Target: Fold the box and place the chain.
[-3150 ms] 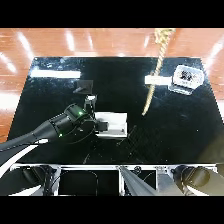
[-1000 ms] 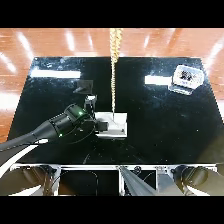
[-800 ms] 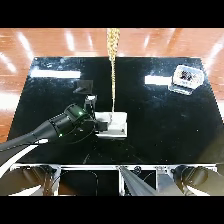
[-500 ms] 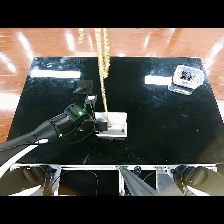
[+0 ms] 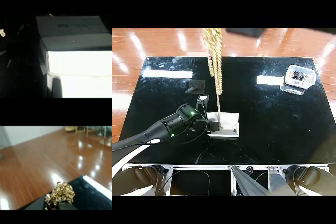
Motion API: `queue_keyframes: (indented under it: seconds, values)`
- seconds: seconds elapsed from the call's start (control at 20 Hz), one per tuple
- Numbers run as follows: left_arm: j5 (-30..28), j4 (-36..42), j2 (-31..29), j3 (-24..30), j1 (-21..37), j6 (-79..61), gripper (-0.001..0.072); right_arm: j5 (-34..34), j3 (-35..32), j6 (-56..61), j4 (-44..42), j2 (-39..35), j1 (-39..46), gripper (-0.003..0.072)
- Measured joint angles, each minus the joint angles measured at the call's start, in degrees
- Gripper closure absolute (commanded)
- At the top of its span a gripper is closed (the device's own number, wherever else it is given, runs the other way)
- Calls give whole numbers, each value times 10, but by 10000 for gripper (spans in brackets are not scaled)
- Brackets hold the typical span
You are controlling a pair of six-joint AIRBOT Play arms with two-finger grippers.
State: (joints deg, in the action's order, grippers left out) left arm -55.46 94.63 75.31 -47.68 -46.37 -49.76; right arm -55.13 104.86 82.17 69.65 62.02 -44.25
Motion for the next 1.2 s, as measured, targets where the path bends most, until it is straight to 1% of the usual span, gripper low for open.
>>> queue_keyframes:
  seconds: [0.15,0.25,0.35,0.5,0.6,0.75,0.8,0.9,1.0,1.2]
  values:
    - [0,0,0,0,0,0,689,-74,-4,39,40,-22,-1,651]
    - [0,0,0,0,0,0,689,-115,-19,62,54,-38,-7,652]
    - [0,0,0,0,0,0,689,-143,-51,85,63,-57,-15,653]
    - [0,0,0,0,0,0,689,-165,-131,113,71,-76,-22,654]
    - [0,0,0,0,0,0,689,-163,-199,127,72,-83,-24,655]
    - [0,0,0,0,0,0,689,-121,-301,139,64,-87,-25,656]
    - [0,0,0,0,0,0,689,-106,-325,141,62,-87,-25,656]
    - [0,0,0,0,0,0,689,-72,-358,143,59,-84,-25,656]
    - [0,0,0,0,0,0,689,-49,-376,145,57,-79,-25,656]
    - [0,0,0,0,0,0,689,-37,-393,146,53,-71,-25,656]
